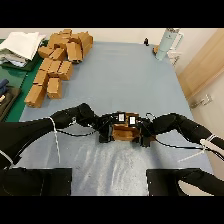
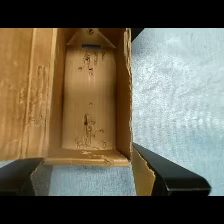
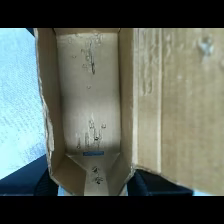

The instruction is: Fold the box.

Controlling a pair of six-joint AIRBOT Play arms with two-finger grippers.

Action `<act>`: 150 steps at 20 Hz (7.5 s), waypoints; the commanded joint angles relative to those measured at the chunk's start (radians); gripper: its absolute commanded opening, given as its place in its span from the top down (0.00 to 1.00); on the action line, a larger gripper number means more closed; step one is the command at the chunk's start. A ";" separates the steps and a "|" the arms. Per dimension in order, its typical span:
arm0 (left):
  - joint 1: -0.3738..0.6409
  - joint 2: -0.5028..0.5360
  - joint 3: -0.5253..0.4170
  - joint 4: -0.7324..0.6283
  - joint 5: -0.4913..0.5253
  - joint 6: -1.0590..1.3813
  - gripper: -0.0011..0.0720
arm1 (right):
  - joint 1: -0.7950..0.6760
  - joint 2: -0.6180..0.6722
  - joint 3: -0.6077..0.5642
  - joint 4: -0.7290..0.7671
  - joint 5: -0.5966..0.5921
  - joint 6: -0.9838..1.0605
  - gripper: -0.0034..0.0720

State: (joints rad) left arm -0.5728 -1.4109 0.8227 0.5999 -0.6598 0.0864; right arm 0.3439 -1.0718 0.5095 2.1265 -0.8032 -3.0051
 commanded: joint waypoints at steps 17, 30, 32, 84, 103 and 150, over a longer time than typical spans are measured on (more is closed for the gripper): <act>-0.019 -0.013 0.001 0.027 0.022 -0.054 0.29 | 0.000 0.000 0.000 0.000 0.002 0.001 0.27; -0.019 -0.013 0.001 0.027 0.023 -0.054 0.29 | 0.000 0.000 0.000 0.000 0.002 0.000 0.28; -0.019 -0.013 0.001 0.027 0.023 -0.054 0.29 | 0.000 0.000 0.000 0.000 0.002 0.001 0.28; -0.019 -0.013 0.001 0.027 0.024 -0.054 0.29 | -0.018 -0.140 0.229 0.164 0.002 1.159 0.95; -0.019 -0.013 0.001 0.027 0.023 -0.054 0.29 | -0.001 0.238 0.215 -0.030 -0.233 0.990 0.95; -0.020 -0.013 0.001 0.027 0.023 -0.054 0.29 | -0.028 0.423 0.108 -0.940 -0.339 1.664 0.95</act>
State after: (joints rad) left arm -0.5926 -1.4231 0.8230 0.6270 -0.6365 0.0322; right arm 0.3710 -0.7120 0.6109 1.5196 -1.0790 -1.8523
